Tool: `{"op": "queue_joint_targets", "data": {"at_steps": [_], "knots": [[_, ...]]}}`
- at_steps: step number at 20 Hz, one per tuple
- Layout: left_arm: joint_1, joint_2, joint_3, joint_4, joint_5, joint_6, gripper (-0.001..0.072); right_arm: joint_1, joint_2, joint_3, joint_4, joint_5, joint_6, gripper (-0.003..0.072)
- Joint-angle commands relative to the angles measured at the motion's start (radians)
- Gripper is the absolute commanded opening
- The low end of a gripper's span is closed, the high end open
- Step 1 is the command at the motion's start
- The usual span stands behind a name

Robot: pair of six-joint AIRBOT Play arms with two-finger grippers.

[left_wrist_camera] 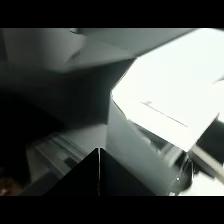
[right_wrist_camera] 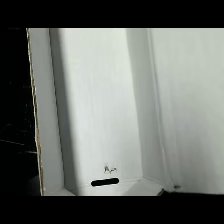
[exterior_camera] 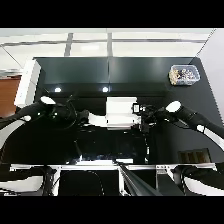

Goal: Fold the box and place the chain.

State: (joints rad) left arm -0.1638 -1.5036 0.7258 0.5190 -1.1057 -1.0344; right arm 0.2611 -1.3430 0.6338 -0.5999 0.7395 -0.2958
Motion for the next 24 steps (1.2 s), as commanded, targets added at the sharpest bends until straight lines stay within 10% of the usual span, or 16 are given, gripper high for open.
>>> {"op": "queue_joint_targets", "data": {"at_steps": [1, 5, 12, 14, 24], "knots": [[-0.043, -0.03, 0.061, -0.007, -0.06, 0.043, 0.0046, 0.001, 0.0, 0.0, 0.0, 0.0, 0.0, 0.0127], [-0.043, -0.03, 0.126, -0.007, -0.135, 0.042, 0.0709, 0.001, 0.0, 0.0, 0.0, 0.0, 0.0, 0.0127], [-0.146, -0.03, 0.201, 0.005, -0.008, -0.04, 0.0682, 0.001, 0.0, 0.0, 0.0, 0.0, 0.0, 0.0127], [-0.186, -0.03, 0.229, 0.044, 0.004, -0.105, 0.0543, 0.001, 0.0, 0.0, 0.0, 0.0, 0.0, 0.0127], [-0.356, -0.031, 0.402, 0.446, 0.024, -0.571, 0.0497, 0.001, 0.0, 0.0, 0.0, 0.0, 0.0, 0.0127]]}}
